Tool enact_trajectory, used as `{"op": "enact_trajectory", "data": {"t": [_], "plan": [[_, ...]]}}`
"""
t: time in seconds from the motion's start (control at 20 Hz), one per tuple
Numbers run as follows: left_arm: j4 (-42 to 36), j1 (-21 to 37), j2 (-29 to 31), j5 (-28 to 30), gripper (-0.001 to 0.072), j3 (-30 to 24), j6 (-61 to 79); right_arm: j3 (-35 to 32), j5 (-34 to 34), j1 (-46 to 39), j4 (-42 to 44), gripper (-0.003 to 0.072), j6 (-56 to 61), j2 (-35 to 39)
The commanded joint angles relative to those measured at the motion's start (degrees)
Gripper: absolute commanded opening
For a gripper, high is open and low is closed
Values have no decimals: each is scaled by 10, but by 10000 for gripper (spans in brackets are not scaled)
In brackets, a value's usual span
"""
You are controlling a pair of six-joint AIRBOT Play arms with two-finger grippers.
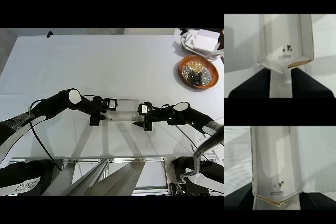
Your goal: Fold the box and place the chain.
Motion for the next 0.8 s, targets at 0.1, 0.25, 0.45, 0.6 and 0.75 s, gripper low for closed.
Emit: {"op": "enact_trajectory", "data": {"t": [0.1, 0.25, 0.45, 0.6, 0.75], "plan": [[-19, -15, -11, 32, 242, 0, 9, 1, 0, 0, 0, 415, 0, 0], [-23, -21, -12, 55, 184, 0, 9, 1, 0, 0, 0, 415, 0, 0], [-28, -34, -13, 65, 118, 0, 9, 1, 0, 0, 0, 415, 0, 0], [-34, -48, -21, 78, 143, 0, 9, 1, 0, 0, 0, 415, 0, 0], [-44, -60, -32, 88, 155, 0, 9, 1, 0, 0, -1, 415, 0, 0]]}}
